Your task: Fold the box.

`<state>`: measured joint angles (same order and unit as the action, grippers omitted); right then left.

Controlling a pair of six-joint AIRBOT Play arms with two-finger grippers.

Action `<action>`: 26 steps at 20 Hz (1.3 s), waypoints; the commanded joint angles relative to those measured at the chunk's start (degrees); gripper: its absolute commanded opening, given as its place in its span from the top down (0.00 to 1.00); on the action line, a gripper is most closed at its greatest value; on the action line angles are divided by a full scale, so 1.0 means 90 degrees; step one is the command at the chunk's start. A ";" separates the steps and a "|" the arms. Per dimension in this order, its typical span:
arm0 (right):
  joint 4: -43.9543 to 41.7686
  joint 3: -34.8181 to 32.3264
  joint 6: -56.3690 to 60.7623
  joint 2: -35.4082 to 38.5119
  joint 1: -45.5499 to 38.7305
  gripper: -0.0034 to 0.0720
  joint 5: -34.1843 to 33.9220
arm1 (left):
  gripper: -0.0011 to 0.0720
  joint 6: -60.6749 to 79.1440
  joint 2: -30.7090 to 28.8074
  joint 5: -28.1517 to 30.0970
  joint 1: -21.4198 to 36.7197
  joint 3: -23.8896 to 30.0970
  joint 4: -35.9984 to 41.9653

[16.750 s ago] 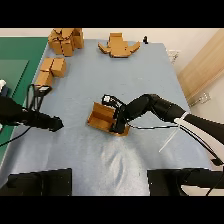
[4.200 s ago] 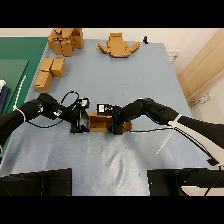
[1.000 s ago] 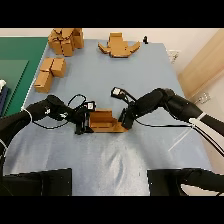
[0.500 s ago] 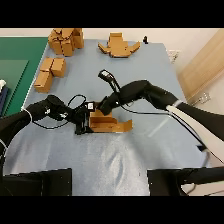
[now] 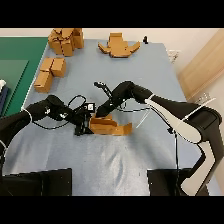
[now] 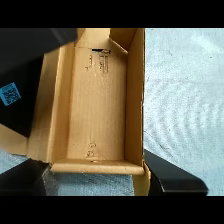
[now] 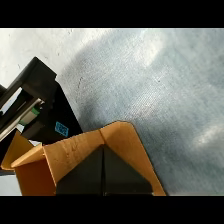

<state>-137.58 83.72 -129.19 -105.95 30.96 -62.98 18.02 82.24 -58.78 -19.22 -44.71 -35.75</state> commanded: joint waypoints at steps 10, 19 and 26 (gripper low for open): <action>0.1421 -0.3264 -0.0206 0.4879 -0.0092 0.95 0.1870 | 0.64 -0.0007 0.0000 -0.0041 0.0002 0.0000 -0.0032; 0.1681 -0.5027 -0.3825 0.4612 0.0015 0.18 0.3215 | 0.64 -0.0005 0.0000 -0.0027 0.0005 0.0000 -0.0034; 0.0886 -0.4840 -0.4107 0.4039 0.0027 0.18 0.3118 | 0.64 -0.0005 0.0000 -0.0010 0.0005 0.0000 -0.0032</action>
<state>-125.80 40.01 -163.54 -68.16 31.14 -35.33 17.96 82.24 -58.98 -19.25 -44.73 -36.01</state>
